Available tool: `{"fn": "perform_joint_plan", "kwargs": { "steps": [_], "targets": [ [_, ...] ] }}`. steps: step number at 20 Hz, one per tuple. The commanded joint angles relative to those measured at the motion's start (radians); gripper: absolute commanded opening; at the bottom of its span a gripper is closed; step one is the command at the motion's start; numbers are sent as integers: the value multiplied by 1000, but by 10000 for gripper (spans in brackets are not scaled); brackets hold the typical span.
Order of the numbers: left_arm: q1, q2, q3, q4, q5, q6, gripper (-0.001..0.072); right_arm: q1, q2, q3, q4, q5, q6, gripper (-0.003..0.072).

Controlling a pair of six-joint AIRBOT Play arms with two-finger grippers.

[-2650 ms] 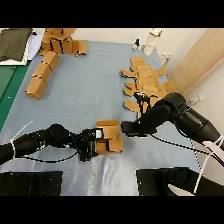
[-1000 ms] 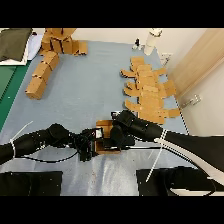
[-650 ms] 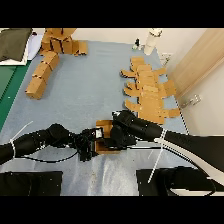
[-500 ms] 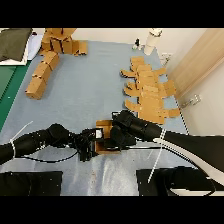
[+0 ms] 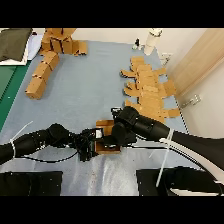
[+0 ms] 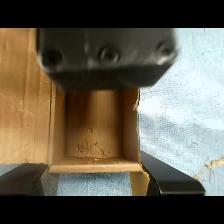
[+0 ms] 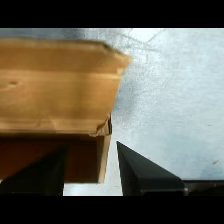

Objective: Fold the box.

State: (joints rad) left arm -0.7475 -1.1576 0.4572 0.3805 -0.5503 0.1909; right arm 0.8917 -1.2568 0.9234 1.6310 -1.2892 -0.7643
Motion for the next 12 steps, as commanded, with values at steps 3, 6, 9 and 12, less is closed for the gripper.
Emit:
{"fn": "perform_joint_plan", "kwargs": {
  "steps": [3,6,9,12],
  "targets": [
    [0,0,1,0,0,-1,520,-1,128,3,-18,-2,-3,482],
    [0,0,1,0,0,-1,519,-17,199,3,-43,-5,-3,475],
    [0,0,1,0,0,-1,519,-73,246,3,-85,-35,-5,199],
    [0,0,1,0,0,-1,520,-198,243,0,-128,-31,-100,5]
  ]
}}
